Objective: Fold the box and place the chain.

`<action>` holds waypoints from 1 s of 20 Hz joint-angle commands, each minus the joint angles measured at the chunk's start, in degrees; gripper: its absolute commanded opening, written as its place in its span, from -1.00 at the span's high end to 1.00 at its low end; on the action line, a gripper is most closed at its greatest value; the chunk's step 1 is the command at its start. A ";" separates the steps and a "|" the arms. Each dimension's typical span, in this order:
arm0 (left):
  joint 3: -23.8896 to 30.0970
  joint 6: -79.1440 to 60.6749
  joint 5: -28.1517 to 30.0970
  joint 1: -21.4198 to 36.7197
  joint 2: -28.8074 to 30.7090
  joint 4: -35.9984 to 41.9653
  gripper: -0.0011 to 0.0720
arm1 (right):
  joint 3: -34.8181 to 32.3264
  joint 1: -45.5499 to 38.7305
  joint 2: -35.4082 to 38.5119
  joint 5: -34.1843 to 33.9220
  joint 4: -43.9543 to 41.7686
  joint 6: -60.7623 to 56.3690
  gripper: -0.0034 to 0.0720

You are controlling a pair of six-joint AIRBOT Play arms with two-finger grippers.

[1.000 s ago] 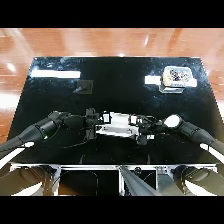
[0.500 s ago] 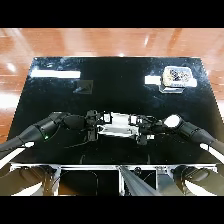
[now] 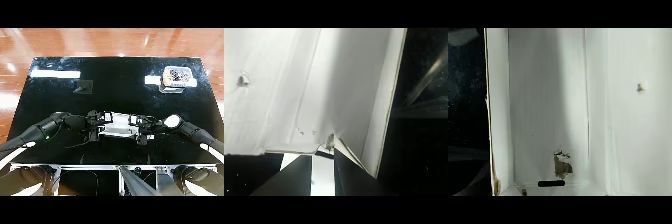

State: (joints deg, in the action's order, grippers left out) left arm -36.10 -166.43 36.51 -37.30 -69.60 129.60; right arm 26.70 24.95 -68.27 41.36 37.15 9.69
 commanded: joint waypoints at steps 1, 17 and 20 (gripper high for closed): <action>-0.02 -0.15 -2.05 -0.81 -0.33 0.48 0.31 | -0.04 0.07 -0.04 0.00 -0.07 -0.02 -0.55; -0.02 -0.13 -2.67 -1.18 -0.33 0.42 -0.25 | -0.04 0.07 -0.02 0.00 -0.07 -0.02 -0.55; -0.02 -0.13 -2.86 -1.81 -0.33 0.39 0.09 | -0.04 0.07 -0.02 0.00 -0.07 -0.02 -0.55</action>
State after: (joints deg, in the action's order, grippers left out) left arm -36.07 -166.56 33.80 -38.70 -69.89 130.04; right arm 26.70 24.95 -68.27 41.34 37.10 9.69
